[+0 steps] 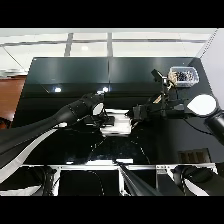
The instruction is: Fold the box and place the chain.
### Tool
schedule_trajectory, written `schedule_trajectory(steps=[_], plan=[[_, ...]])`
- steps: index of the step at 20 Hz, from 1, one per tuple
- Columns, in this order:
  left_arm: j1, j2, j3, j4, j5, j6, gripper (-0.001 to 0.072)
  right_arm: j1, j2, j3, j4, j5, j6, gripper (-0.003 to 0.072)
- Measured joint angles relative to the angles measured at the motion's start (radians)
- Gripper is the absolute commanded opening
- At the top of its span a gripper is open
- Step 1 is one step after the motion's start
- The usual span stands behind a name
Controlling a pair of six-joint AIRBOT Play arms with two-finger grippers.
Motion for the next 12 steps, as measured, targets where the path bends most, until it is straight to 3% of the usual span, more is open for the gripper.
schedule_trajectory(steps=[6, 10, 12], plan=[[0.0, 0.0, 0.0, 0.0, -0.001, 0.0, 0.003, -0.114, -0.017, -0.008, -0.053, 0.0, 0.017, 0.0276], [0.0, 0.0, 0.0, 0.0, -0.001, 0.0, 0.003, -0.294, -0.021, -0.014, -0.267, -0.03, 0.033, 0.028], [0.0, 0.0, 0.0, 0.0, -0.001, 0.0, 0.003, -0.354, -0.027, -0.032, -0.42, -0.105, 0.101, 0.0651]])
